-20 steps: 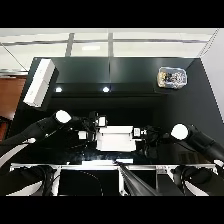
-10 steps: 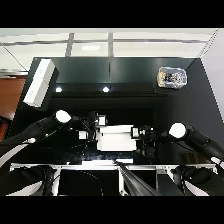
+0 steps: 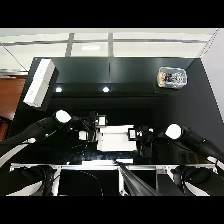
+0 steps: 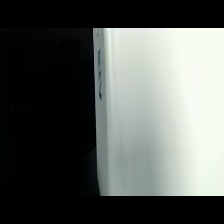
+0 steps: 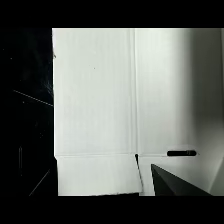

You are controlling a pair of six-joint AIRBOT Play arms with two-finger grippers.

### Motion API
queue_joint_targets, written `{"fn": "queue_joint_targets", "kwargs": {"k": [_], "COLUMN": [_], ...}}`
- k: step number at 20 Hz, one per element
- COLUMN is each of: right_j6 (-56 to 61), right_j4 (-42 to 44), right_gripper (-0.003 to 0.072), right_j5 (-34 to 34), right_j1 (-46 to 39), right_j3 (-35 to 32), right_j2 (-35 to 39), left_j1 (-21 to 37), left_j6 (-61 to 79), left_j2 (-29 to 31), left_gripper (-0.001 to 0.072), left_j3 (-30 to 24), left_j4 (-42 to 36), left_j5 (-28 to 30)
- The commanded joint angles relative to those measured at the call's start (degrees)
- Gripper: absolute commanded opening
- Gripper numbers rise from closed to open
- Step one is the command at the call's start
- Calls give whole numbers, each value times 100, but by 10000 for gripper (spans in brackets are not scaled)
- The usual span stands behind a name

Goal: Fold the box and place the chain.

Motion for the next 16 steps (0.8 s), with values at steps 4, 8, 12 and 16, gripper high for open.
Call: {"fn": "queue_joint_targets", "kwargs": {"k": [4, 8, 12, 16], "right_j6": [-4, -4, -2, 179], "right_j4": [0, -2, 15, 153], "right_gripper": [705, 705, 705, 705], "right_j5": [-94, -98, -96, 13], "right_j1": [15, 15, 15, 11], "right_j3": [4, 2, 2, 57], "right_j2": [-28, -28, -28, -24], "left_j1": [-7, -22, -22, -22], "left_j6": [-7, -26, -26, -26], "left_j2": [-140, -142, -142, -142], "left_gripper": [24, 24, 24, 24], "left_j3": [11, 17, 17, 17], "left_j4": [22, 28, 28, 28], "left_j5": [-181, -164, -166, -166]}}
